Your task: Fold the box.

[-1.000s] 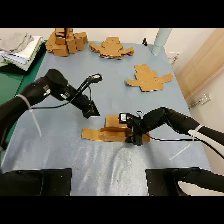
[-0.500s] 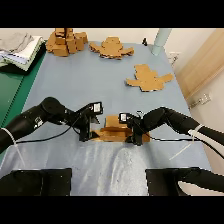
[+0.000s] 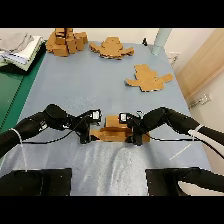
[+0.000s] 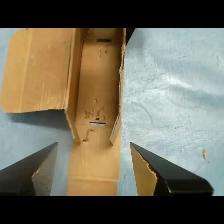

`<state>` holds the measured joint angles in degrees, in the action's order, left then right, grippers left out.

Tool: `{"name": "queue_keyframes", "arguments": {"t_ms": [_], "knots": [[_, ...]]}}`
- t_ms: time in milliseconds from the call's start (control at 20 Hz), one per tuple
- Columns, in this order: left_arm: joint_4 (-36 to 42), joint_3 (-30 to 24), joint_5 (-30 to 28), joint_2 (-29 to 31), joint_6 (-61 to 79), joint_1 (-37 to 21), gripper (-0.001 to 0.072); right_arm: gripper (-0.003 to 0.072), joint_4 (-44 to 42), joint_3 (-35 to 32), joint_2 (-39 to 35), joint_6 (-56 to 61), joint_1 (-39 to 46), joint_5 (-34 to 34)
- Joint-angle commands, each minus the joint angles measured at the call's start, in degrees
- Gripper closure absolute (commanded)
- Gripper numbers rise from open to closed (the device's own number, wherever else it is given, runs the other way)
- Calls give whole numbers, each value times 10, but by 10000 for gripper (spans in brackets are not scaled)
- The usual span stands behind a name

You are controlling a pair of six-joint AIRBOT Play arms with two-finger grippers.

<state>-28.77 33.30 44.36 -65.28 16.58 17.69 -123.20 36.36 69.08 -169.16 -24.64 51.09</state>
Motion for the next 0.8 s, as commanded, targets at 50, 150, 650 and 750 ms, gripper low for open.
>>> {"name": "queue_keyframes", "arguments": {"t_ms": [50, 150, 650, 750], "knots": [[85, -1, -25, -35, 33, 23, 210, 171, 0, 1, 0, 0, 0, 0], [88, 0, -25, -49, 50, 31, 375, 171, 0, 0, 0, 0, 0, 0], [68, 2, -31, -57, 70, 30, 540, 171, 0, 0, 0, 0, 0, 0], [28, 1, -12, -49, 60, 30, 531, 171, 0, 0, 0, 0, 0, 0]]}}
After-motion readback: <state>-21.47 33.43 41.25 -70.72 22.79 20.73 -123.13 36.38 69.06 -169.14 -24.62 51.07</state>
